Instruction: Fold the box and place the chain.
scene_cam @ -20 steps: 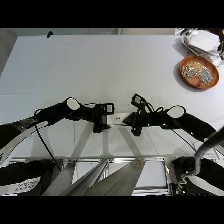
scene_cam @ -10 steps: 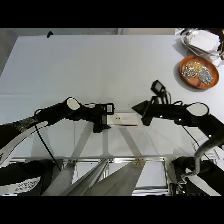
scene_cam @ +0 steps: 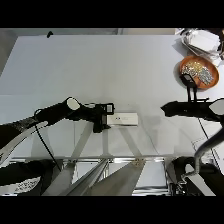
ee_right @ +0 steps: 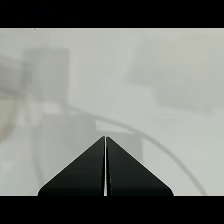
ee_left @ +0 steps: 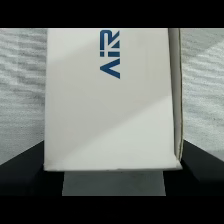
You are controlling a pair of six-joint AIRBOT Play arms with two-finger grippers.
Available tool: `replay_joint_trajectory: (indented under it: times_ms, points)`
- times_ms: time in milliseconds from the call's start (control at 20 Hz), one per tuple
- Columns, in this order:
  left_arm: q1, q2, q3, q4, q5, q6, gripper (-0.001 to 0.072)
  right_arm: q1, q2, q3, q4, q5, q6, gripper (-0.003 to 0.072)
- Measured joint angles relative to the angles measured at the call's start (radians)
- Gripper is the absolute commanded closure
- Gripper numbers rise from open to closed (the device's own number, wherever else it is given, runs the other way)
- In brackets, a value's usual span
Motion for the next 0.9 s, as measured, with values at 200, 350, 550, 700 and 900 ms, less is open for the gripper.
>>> replay_joint_trajectory:
  times_ms: [200, 350, 550, 700, 900]
  points:
    - [0.000, 0.000, 0.000, 0.000, 0.000, 0.000, 0.0434, -0.086, 0.002, 0.005, -0.291, 0.139, 0.248, 0.0670]
    - [0.000, 0.000, 0.000, 0.000, 0.000, 0.000, 0.0435, -0.119, 0.002, 0.006, -0.380, 0.251, 0.329, 0.0669]
    - [0.000, 0.000, 0.000, -0.006, 0.000, 0.001, 0.0437, -0.134, 0.002, 0.006, -0.408, 0.317, 0.391, 0.0669]
    - [0.000, 0.003, -0.001, -0.017, 0.001, -0.005, 0.0708, -0.138, 0.002, 0.006, -0.391, 0.315, 0.406, 0.0669]
    - [0.018, 0.068, -0.002, 0.002, 0.017, -0.069, 0.0705, -0.140, 0.002, 0.006, -0.363, 0.274, 0.417, 0.0669]
